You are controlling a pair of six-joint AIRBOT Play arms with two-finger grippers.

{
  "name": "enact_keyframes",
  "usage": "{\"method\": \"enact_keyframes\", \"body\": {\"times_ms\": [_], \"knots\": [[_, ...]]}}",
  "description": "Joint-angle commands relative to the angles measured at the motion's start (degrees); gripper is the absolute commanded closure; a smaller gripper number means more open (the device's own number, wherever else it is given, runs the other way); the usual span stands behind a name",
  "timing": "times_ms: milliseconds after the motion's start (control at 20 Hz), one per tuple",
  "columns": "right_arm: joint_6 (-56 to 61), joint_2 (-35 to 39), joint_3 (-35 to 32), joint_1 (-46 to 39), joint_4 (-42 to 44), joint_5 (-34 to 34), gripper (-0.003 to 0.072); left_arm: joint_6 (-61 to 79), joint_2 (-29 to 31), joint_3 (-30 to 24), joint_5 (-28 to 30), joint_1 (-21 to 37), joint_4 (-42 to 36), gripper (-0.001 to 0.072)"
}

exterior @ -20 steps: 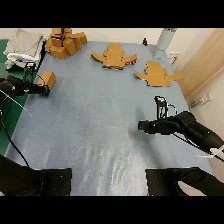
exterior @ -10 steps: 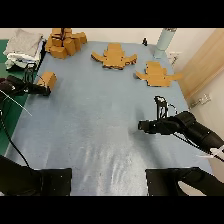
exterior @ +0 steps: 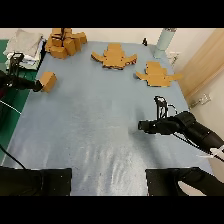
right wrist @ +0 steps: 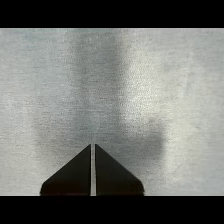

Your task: Fold the box.

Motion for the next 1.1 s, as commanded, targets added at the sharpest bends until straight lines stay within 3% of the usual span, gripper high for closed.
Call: {"method": "enact_keyframes", "body": {"times_ms": [0, 50, 150, 200, 400, 800, 1050], "knots": [[0.0, 0.0, 0.0, 0.0, 0.0, 0.0, 0.0648, 0.0, 5.9, 0.1, -9.5, 0.5, -2.1, 0.0013], [0.0, 0.0, 0.0, 0.0, 0.0, 0.0, 0.0648, 0.0, 7.4, 0.1, -11.5, 0.0, -4.7, 0.0064], [0.0, 0.0, 0.0, 0.0, 0.0, 0.0, 0.0648, 0.0, 10.2, 0.1, -16.5, -1.4, -9.7, 0.0597], [0.0, 0.0, 0.0, 0.0, 0.0, 0.0, 0.0648, 0.0, 11.5, 0.1, -18.4, -2.6, -12.0, 0.0695], [0.0, 0.0, 0.0, 0.0, 0.0, 0.0, 0.0648, -7.8, 16.0, 0.1, -21.7, -12.0, -11.7, 0.0697], [0.0, 0.0, 0.0, 0.0, 0.0, 0.0, 0.0648, -31.2, 18.6, 0.1, -20.2, -42.5, 1.8, 0.0697], [0.0, 0.0, 0.0, 0.0, 0.0, 0.0, 0.0648, -36.0, 17.8, 0.1, -17.6, -50.5, 5.9, 0.0696]]}}
